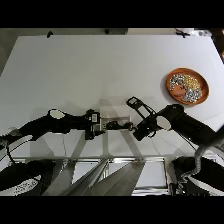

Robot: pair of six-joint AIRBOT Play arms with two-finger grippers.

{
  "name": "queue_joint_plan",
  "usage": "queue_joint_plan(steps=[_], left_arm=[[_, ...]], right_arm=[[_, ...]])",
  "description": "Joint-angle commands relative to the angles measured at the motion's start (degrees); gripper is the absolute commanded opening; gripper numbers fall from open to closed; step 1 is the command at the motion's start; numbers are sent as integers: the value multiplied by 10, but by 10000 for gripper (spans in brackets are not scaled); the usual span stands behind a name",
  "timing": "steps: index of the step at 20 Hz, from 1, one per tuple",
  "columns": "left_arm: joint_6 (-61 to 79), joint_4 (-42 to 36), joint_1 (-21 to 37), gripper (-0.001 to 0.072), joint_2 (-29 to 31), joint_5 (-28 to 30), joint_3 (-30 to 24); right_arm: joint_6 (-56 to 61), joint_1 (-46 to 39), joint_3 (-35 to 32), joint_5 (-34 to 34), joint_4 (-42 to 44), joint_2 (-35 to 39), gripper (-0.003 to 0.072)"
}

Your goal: Fold the box and place the chain.

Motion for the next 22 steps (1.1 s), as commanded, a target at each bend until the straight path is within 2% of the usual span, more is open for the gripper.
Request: queue_joint_plan(steps=[1, 2, 3, 4, 9, 11, 14, 16, 21, 22], left_arm=[[0, 0, 0, 112, 0, 0, 0], [0, 0, 0, 112, 0, 0, 0], [0, 0, 0, 112, 0, 0, 0], [0, 0, 0, 112, 0, 0, 0], [0, 0, 0, 112, 0, 0, 0], [0, 0, 0, 112, 0, 0, 0], [0, 0, 0, 112, 0, 0, 0], [0, 0, 0, 112, 0, 0, 0], [0, 0, 0, 112, 0, 0, 0], [0, 0, 0, 112, 0, 0, 0]], right_arm=[[12, 7, 0, 8, 4, 14, 9], [12, 15, 0, 16, 4, 13, 119], [12, 23, 0, 20, 4, 11, 421], [14, 33, 0, 19, 4, 7, 540], [52, 66, 0, 13, -22, -38, 518], [87, 66, 0, 13, -41, -56, 458], [121, 66, 0, 9, -52, -78, 457], [136, 66, 0, -8, -49, -82, 407], [149, 66, 0, -19, -47, -83, 393], [149, 66, 0, -22, -45, -85, 365]])
